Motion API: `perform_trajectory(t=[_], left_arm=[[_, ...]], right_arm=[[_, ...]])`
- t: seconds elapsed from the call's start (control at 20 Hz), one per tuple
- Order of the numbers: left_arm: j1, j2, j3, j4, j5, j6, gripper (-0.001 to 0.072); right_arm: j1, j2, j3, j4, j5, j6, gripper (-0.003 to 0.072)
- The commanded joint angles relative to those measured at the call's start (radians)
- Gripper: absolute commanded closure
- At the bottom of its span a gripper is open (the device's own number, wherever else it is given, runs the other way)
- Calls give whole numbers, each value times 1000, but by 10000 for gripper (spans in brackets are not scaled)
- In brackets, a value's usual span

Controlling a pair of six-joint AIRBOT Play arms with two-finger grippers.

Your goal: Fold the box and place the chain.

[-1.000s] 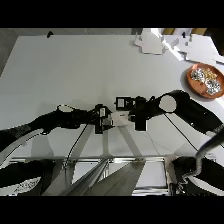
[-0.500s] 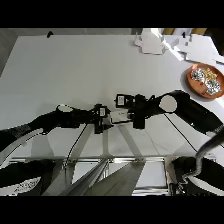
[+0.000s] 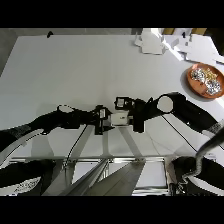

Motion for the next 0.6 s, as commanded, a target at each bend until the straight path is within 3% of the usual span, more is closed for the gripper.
perform_trajectory(t=[0.0, 0.15, 0.2, 0.3, 0.4, 0.55], left_arm=[[1, 0, 0, -8, 21, -5, 680], [1, 0, 0, -8, 21, -5, 680], [1, 0, 0, -8, 21, -5, 680], [1, 0, 0, -8, 21, -5, 680], [1, 0, 0, -8, 21, -5, 680], [1, 0, 0, -8, 21, -5, 680]], right_arm=[[1, 21, -1, 70, 69, -10, 341], [1, 31, -1, 87, 64, -10, 351], [1, 31, -1, 87, 55, -9, 394], [1, 31, -2, 87, 26, -9, 578], [1, 26, -2, 87, 10, -9, 648], [1, 2, -4, 86, 15, -9, 648]])
